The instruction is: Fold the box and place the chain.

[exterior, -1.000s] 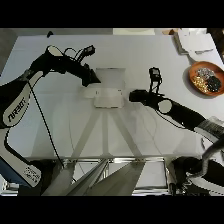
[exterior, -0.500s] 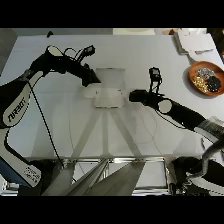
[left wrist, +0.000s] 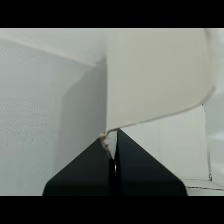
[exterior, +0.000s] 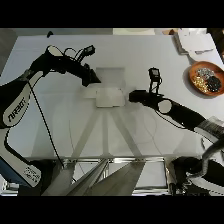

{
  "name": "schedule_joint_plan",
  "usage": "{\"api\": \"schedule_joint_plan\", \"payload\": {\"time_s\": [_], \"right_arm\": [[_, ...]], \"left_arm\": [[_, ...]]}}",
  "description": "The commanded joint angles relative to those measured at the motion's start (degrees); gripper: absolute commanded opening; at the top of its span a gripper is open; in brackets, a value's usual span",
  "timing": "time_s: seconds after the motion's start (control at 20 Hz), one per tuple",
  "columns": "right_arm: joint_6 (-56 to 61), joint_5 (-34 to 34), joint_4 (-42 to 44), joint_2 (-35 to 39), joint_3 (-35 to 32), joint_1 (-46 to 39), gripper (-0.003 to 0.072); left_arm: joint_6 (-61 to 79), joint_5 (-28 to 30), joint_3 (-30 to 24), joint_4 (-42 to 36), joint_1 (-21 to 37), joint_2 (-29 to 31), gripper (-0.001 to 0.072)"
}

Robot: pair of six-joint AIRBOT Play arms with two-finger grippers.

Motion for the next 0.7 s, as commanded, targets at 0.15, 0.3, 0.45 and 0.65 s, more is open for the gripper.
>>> {"api": "schedule_joint_plan", "payload": {"time_s": [0.15, 0.3, 0.45, 0.65], "right_arm": [[0.1, -0.1, 0.9, 5.4, 0.1, -0.3, 0.0506], [0.0, 0.9, 0.2, 13.4, 0.1, -3.0, 0.0505], [0.0, 5.0, 0.1, 22.2, 0.1, -8.7, 0.0505], [0.1, 14.1, -2.6, 30.8, 0.1, -17.1, 0.0505]], "left_arm": [[-1.7, -1.3, 0.0, 0.8, 0.2, 3.1, 0.0003], [-6.4, -3.6, 0.0, 1.9, 1.3, 11.0, 0.0000], [-8.0, -5.2, -1.6, 2.9, 3.6, 21.0, -0.0002], [-3.0, -5.6, -16.5, 0.2, 7.3, 33.1, -0.0001]]}}
